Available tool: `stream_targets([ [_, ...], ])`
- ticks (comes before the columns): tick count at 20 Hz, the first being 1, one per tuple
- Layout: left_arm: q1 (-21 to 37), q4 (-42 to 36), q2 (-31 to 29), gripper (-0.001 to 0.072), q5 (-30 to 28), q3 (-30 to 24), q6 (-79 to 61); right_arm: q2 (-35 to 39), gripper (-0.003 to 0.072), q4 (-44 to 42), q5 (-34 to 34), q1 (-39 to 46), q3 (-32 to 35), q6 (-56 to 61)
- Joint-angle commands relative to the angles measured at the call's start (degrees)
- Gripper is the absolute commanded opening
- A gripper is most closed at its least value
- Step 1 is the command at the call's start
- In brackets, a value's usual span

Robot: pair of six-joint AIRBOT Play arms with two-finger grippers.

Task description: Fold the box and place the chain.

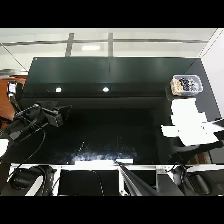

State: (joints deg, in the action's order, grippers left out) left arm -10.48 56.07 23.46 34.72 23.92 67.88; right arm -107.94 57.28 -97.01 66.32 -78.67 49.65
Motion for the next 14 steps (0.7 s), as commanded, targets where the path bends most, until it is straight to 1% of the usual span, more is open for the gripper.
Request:
stream_targets([
  [1,0.07,0.02,0.0,0.0698,0.02,-0.02,0.07,0.04,0.0204,-0.02,-0.98,-0.02,-0.09,-1.18],
  [2,0.07,0.02,0.0,0.0698,0.02,-0.02,0.07,0.04,0.0104,-0.04,-1.14,-0.02,-0.09,-1.9],
  [3,0.07,0.02,0.0,0.0698,0.02,-0.02,0.07,0.07,0.0059,-0.13,-1.2,-0.04,-0.09,-2.08],
  [5,0.07,0.04,0.0,0.0698,0.02,-0.02,0.07,0.07,0.0058,-1.03,-1.77,-0.09,-0.09,-2.23],
  [8,0.07,0.28,0.0,0.0698,0.02,-0.02,0.07,0.07,0.0058,-4.74,-3.28,-0.2,-0.09,-2.43],
  [11,0.07,0.31,0.0,0.0697,0.02,-0.02,0.04,0.52,0.0055,-6.51,-3.78,-1.77,-0.02,-2.58],
  [12,0.07,0.31,0.0,0.0698,0.02,-0.02,0.07,0.76,0.0024,-6.75,-3.74,-2.73,0.09,-2.93],
  [14,0.07,0.44,0.0,0.0698,0.04,-0.02,0.04,0.9,0.0023,-7.63,-3.72,-5.11,0.17,-2.8],
])
